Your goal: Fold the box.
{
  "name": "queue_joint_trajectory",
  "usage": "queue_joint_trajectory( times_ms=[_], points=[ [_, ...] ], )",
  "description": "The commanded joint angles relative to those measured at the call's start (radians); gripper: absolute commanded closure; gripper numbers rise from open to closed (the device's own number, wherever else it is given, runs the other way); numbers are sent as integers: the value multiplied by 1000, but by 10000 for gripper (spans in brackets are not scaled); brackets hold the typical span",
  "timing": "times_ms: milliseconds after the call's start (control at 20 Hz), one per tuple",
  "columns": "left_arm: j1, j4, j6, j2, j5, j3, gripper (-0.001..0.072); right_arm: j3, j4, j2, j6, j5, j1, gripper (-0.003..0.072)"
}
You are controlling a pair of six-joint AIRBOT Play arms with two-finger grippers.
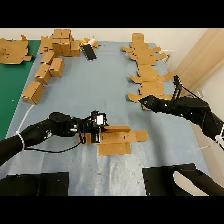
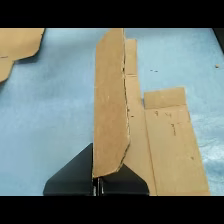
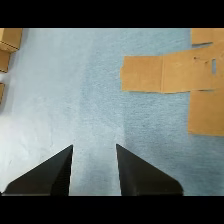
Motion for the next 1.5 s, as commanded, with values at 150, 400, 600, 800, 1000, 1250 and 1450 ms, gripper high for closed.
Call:
queue_joint_trajectory(
  times_ms=[150, 400, 600, 800, 1000, 1250, 1450],
  points=[
    [-10, 0, -8, -3, 15, -43, 699, 0, 0, -1, 0, 0, 1, 277],
    [-9, 0, -33, -3, 19, -43, 698, 0, 0, -1, 0, 0, 1, 277],
    [-9, -20, -65, -3, 31, -42, 698, 0, 0, -1, 0, -1, 1, 277],
    [-2, -44, -79, -3, 3, -35, 698, 0, 0, -1, 0, 0, 1, 277],
    [26, -35, -113, -3, -68, -33, 699, 0, 0, -1, 0, 0, 1, 277],
    [28, -36, -113, -3, -76, -32, 699, 0, 0, -1, 0, 0, 1, 277],
    [28, -35, -113, -8, -74, -32, 699, 0, 0, -1, 0, 0, 1, 277]
  ],
)
